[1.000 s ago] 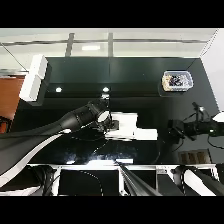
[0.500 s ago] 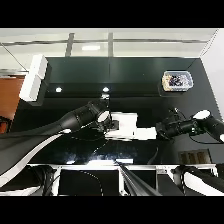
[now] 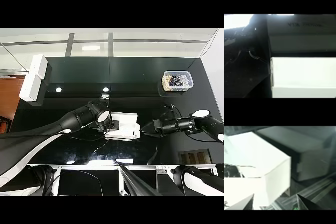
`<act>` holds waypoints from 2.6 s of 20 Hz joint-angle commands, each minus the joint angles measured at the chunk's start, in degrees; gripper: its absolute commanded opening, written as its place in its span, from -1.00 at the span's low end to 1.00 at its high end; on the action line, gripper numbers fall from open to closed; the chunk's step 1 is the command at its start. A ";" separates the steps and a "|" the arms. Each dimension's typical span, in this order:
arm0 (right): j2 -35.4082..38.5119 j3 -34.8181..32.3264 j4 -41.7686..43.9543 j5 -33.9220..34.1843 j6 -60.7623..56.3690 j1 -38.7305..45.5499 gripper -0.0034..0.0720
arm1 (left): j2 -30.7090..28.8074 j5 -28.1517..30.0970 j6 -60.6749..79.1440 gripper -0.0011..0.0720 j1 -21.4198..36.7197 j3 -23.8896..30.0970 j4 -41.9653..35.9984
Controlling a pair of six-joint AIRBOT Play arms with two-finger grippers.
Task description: Fold the box and place the chain.
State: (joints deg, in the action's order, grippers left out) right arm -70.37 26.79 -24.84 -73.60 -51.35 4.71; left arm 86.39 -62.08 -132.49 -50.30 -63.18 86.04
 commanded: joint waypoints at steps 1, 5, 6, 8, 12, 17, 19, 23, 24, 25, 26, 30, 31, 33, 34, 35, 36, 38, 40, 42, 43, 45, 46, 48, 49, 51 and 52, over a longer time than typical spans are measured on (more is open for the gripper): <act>-0.04 1.31 1.40 3.43 -1.07 -5.05 0.72 | 0.02 0.02 0.04 -0.90 0.00 -0.02 0.02; -0.02 5.84 -4.83 7.98 -9.18 -11.17 0.70 | 0.02 0.07 0.04 -0.90 0.00 -0.02 0.02; -0.02 7.08 -7.39 9.99 -12.98 -13.57 0.70 | 0.02 0.07 0.04 -0.90 0.00 -0.02 0.02; -0.02 9.94 -13.00 14.99 -23.19 -19.56 0.70 | 0.02 0.07 0.04 -0.90 0.00 -0.02 0.02; -0.02 16.68 -31.19 19.47 -46.34 -32.11 0.69 | 0.02 0.07 0.04 -0.90 0.00 -0.02 0.02; -0.02 20.92 -47.52 16.26 -63.78 -40.28 0.37 | 0.02 0.04 0.04 -0.90 -0.02 -0.02 0.02; -0.04 20.92 -52.26 14.78 -67.80 -42.47 0.19 | 0.02 -0.15 0.04 -0.90 -0.02 -0.02 0.00; -0.35 21.00 -58.80 16.17 -77.29 -47.25 0.05 | 0.02 -1.03 0.04 -0.90 -0.02 -0.02 0.02; -0.70 21.00 -58.80 16.13 -78.77 -47.58 0.05 | 0.02 -1.01 0.04 -0.90 -0.02 -0.02 0.02; -1.14 21.00 -58.73 15.96 -79.87 -47.65 0.05 | 0.02 -0.96 0.04 -0.90 -0.02 -0.02 0.02; -1.57 21.03 -58.75 15.65 -80.52 -47.63 0.05 | 0.02 -0.96 0.04 -0.90 -0.02 -0.02 0.02; -2.91 21.05 -58.23 15.78 -82.23 -47.65 -0.11 | 0.02 -0.96 0.04 -0.90 -0.02 -0.02 0.02; -3.15 21.05 -58.18 15.67 -82.58 -47.63 -0.11 | 0.02 -0.94 0.04 -0.90 -0.02 -0.02 0.02; -3.37 21.05 -58.14 15.80 -83.47 -47.63 -0.27 | 0.02 -0.96 0.04 -0.90 -0.02 -0.02 0.02; -3.37 21.05 -58.16 15.85 -83.95 -47.63 -0.27 | 0.02 -0.96 0.04 -0.90 -0.02 -0.02 0.02; -3.37 21.05 -58.21 15.96 -84.26 -47.60 -0.63 | 0.02 -0.94 0.04 -0.90 0.00 -0.02 0.02; -3.37 21.05 -58.16 16.37 -84.06 -47.65 -0.89 | 0.02 -0.92 0.04 -0.90 -0.02 -0.02 0.02; -3.37 21.05 -58.16 16.83 -84.06 -47.71 -0.89 | 0.02 -0.94 0.04 -0.90 -0.02 -0.02 0.02; -3.37 21.05 -58.16 16.68 -83.97 -47.71 -0.88 | 0.02 -0.92 0.04 -0.90 -0.02 -0.02 0.02; -3.37 21.05 -58.14 16.92 -83.36 -47.71 -0.31 | 0.02 -0.92 0.04 -0.90 0.02 -0.02 0.02; -3.37 21.05 -58.12 16.92 -83.17 -47.71 -0.29 | 0.02 -0.92 0.04 -0.90 0.02 -0.02 0.02; -3.37 21.05 -58.05 16.85 -83.19 -47.71 -0.34 | 0.02 -0.90 0.04 -0.90 0.02 -0.02 0.02; -3.34 21.05 -57.72 16.90 -83.06 -47.71 -0.69 | 0.02 -0.81 0.04 -0.90 0.02 -0.02 0.02; -3.37 21.05 -57.66 17.07 -82.44 -48.04 -0.89 | 0.02 -0.74 0.04 -0.90 0.02 -0.02 0.02; -3.37 21.05 -57.64 17.09 -82.47 -48.04 -0.89 | 0.02 -0.74 0.04 -0.90 0.02 -0.02 0.02; -3.34 21.05 -57.46 17.09 -82.36 -48.04 -0.83 | 0.02 -0.63 0.04 -0.90 0.02 -0.02 0.02; -3.34 21.05 -57.27 17.03 -82.36 -48.02 -0.27 | 0.02 -0.59 0.04 -0.90 0.04 -0.02 0.02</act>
State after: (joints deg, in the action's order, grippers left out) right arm -73.71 47.77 -82.48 -56.53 -133.82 -43.24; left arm 86.41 -62.98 -132.38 -50.30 -63.20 86.17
